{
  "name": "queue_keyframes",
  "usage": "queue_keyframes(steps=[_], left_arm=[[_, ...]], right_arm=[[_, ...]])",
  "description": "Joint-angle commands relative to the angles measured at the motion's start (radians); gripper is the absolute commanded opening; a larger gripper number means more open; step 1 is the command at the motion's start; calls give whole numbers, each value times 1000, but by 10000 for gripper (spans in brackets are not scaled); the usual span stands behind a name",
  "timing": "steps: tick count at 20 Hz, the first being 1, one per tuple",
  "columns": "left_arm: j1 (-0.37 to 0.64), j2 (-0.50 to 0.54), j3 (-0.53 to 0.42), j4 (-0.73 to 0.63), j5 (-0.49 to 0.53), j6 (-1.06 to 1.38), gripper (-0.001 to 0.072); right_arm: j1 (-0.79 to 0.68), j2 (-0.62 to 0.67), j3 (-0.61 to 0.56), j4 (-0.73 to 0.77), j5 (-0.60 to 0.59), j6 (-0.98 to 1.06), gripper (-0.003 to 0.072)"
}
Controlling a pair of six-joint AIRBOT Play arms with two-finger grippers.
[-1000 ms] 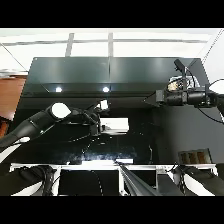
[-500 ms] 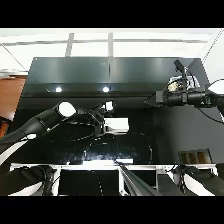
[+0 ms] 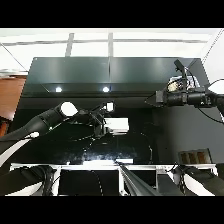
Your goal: Fold the box and place the chain.
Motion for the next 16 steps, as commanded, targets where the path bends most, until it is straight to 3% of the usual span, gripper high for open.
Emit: queue_keyframes(steps=[1, 10, 12, 13, 14, 16], left_arm=[[0, -23, 2, 0, -2, 0, 710], [-27, -97, 2, 5, 59, 0, 710], [-27, -97, 3, 8, 60, 0, 676], [-24, -95, 9, 31, 59, -13, 517], [-19, -92, 25, 84, 54, -55, 310], [16, -87, 75, 186, 14, -145, 281]], right_arm=[[-1, 0, 1, 0, -5, 0, 25], [-1, 0, 1, -1, -25, 0, 25], [-1, 0, 1, -1, -26, 0, 25], [-1, 0, 1, -1, -28, 0, 25], [-1, 0, 1, -1, -28, 0, 25], [-1, 0, 1, -1, -28, 0, 25]])
